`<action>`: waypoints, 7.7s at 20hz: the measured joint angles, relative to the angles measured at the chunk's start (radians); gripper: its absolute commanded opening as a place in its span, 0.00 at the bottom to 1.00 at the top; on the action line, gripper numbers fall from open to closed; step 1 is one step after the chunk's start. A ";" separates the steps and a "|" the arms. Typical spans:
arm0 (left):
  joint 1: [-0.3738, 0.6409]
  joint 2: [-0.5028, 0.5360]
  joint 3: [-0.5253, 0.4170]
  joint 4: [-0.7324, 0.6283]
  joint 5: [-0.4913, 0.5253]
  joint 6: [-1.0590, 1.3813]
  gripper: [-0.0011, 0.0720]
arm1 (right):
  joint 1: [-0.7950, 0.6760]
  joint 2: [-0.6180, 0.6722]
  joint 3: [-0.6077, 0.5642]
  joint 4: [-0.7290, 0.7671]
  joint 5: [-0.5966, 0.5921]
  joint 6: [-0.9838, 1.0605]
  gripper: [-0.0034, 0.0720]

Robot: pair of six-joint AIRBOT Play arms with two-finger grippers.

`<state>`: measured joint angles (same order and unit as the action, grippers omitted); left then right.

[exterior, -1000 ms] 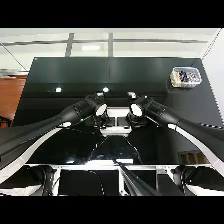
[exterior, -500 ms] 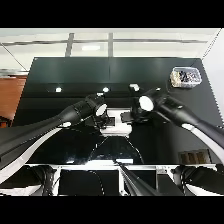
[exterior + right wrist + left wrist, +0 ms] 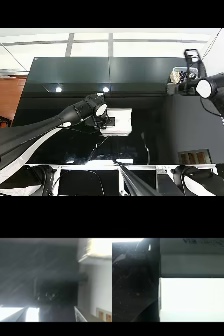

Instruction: Fold the box and place the chain.

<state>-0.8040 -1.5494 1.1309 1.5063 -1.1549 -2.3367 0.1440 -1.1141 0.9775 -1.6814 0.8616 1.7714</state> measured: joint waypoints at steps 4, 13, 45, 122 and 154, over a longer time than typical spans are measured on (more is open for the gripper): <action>0.006 0.000 0.000 0.001 0.000 0.000 0.05 | -0.181 -0.213 0.137 0.121 -0.114 0.056 0.98; 0.009 0.000 0.000 0.000 -0.006 0.002 0.05 | -0.333 -0.752 0.818 0.313 0.250 0.408 0.84; 0.010 0.000 0.000 0.000 0.014 0.002 0.05 | -0.393 -0.508 0.919 0.477 0.453 -0.199 0.06; 0.010 0.000 0.000 0.000 0.026 0.002 0.05 | 0.049 0.109 -0.169 0.854 0.341 -0.618 0.54; 0.010 0.000 0.000 0.000 0.024 0.002 0.05 | 0.279 0.153 -0.629 0.858 -0.348 -1.402 0.06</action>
<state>-0.7944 -1.5494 1.1309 1.5059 -1.1309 -2.3344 0.4232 -0.9611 0.3485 -0.8234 0.5133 0.3695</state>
